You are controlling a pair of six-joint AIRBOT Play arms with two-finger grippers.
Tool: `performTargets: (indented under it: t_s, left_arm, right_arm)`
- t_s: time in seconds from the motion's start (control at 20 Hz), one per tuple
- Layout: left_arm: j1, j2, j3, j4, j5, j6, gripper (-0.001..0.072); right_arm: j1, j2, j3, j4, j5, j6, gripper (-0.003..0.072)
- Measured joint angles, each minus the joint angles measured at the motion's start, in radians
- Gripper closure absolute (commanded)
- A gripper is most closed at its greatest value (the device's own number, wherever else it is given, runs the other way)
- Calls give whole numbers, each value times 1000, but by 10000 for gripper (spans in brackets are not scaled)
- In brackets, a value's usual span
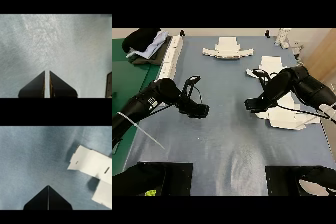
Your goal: Fold the box.
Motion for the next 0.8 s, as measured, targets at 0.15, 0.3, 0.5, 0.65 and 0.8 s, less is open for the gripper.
performTargets:
  t_s: [0.15, 0.3, 0.5, 0.65, 0.8]
  left_arm:
    - [0, 0, 0, 0, 0, 0, 600]
    - [0, 0, 0, 0, 0, 0, 600]
    - [0, 0, 0, 0, 0, 0, 600]
    - [0, 0, 0, 0, 0, 0, 600]
    - [0, 0, 0, 0, 0, 0, 600]
  right_arm:
    - [6, -4, 0, 0, 2, 3, 679]
    - [7, -4, 0, 1, 0, 8, 620]
    - [-30, -5, 27, -67, -50, 120, 255]
    - [-155, -5, 95, -232, -191, 188, 255]
    - [-388, -6, 145, -388, -329, 148, 255]
